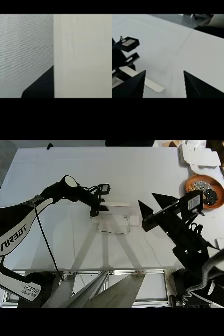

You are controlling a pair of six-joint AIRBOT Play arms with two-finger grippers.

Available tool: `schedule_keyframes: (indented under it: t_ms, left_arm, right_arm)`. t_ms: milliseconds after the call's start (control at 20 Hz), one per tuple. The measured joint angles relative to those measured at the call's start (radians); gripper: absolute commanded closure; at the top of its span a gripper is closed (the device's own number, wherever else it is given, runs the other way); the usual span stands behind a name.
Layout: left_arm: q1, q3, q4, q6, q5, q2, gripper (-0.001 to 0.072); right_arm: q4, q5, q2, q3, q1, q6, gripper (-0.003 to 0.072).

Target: Fold the box and place the chain.

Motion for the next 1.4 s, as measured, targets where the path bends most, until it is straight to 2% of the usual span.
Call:
schedule_keyframes:
  t_ms: [200,500,700,800,1000,1250,1400]
  left_arm:
    - [0.000,0.000,0.000,0.000,0.000,0.000,0.0696]
    - [0.000,0.000,0.000,0.000,0.000,0.000,0.0696]
    - [0.000,0.000,0.000,0.000,0.000,0.000,0.0696]
    - [0.000,0.000,0.000,0.000,0.000,0.000,0.0696]
    - [0.000,0.000,0.000,0.000,0.000,0.000,0.0696]
    - [0.000,0.000,0.000,0.000,0.000,0.000,0.0696]
    - [0.000,0.000,0.000,0.000,0.000,0.000,0.0696]
  right_arm:
    - [-0.176,-0.039,-0.011,-0.028,0.069,0.274,0.0165]
    - [-0.435,-0.010,-0.015,-0.140,0.096,0.733,0.0165]
    - [-0.537,0.026,-0.015,-0.233,0.077,0.908,0.0221]
    - [-0.567,0.100,-0.015,-0.266,0.027,0.971,0.0221]
    - [-0.662,0.330,-0.014,-0.292,-0.112,1.032,0.0221]
    - [-0.904,0.655,-0.013,-0.270,-0.251,1.052,0.0221]
    - [-1.023,0.755,-0.013,-0.250,-0.283,1.043,0.0221]
